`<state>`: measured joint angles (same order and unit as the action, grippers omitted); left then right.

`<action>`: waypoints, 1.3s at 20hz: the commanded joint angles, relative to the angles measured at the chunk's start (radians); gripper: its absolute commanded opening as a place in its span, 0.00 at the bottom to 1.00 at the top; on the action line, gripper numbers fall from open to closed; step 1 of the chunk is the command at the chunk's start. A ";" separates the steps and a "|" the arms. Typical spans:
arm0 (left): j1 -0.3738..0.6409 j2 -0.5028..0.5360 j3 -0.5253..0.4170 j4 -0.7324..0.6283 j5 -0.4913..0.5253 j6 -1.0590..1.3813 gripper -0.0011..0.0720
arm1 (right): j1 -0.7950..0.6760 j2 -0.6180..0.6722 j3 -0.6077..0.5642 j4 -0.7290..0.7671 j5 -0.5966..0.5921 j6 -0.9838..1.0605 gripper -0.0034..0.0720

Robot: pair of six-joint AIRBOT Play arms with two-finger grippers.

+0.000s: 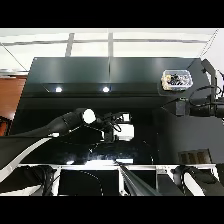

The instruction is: Fold the box and place the chain.

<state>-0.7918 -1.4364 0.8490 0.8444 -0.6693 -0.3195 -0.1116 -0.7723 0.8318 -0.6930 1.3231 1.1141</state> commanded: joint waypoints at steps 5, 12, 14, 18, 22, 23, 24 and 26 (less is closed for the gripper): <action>0.063 0.035 0.000 0.150 -0.085 -0.089 0.47 | 0.000 0.001 0.000 0.000 0.000 0.000 0.06; 0.710 0.092 0.081 0.235 -0.088 -0.219 0.47 | 0.008 0.001 0.000 0.010 0.001 0.003 0.06; 0.896 0.028 0.201 0.236 -0.114 -0.286 0.47 | 0.032 0.001 0.000 0.011 0.000 -0.012 0.06; 1.123 -0.198 0.545 0.244 -0.164 -0.545 0.51 | 0.094 0.001 0.000 0.011 -0.006 -0.011 0.06; 1.181 -0.423 0.827 0.378 -0.193 -0.692 0.51 | 0.116 0.001 0.000 0.028 -0.079 -0.010 0.06; 1.181 -0.468 0.873 0.436 -0.202 -0.722 0.51 | 0.116 0.001 0.000 0.035 -0.101 -0.010 0.06; 1.179 -0.512 0.914 0.467 -0.211 -0.751 0.51 | 0.116 0.001 0.000 0.034 -0.120 -0.011 0.06; 1.178 -0.603 1.004 0.423 -0.237 -0.785 0.51 | 0.116 0.001 0.000 0.027 -0.159 -0.011 0.06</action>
<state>0.3687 -1.9144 1.7145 1.2346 -0.8749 -1.0107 -0.0010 -0.7723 0.8314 -0.6685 1.2289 1.1038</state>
